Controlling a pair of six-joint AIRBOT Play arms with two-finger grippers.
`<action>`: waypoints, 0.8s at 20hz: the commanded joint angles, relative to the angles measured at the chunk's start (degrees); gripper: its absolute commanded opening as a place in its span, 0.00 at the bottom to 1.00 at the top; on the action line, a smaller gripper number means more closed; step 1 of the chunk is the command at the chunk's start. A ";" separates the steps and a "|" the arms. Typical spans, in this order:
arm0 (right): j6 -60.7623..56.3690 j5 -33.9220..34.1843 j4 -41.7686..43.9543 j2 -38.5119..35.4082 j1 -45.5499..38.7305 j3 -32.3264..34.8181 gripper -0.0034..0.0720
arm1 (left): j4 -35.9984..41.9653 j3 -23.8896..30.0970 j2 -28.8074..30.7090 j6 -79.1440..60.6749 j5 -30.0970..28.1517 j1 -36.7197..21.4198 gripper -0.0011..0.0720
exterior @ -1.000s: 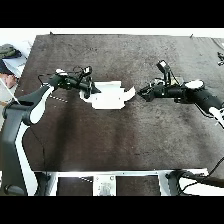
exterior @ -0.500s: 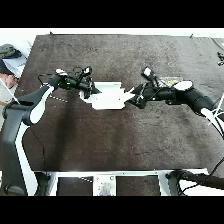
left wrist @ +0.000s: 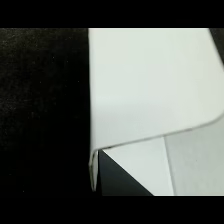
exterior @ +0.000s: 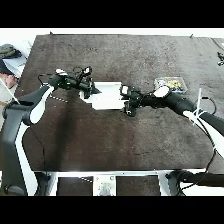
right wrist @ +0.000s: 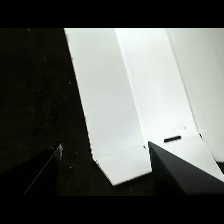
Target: Fold the box and place the chain.
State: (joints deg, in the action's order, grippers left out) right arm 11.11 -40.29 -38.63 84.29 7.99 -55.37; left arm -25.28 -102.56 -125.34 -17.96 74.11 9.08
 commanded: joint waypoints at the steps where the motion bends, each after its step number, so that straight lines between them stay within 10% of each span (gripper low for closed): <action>1: 4.66 3.93 -0.85 2.69 1.81 0.02 0.84 | 0.04 -0.04 -0.02 0.00 -0.02 0.04 0.03; 16: 6.95 12.55 2.71 2.82 1.92 -2.36 0.84 | 0.04 -0.04 -0.02 0.00 -0.02 0.04 0.03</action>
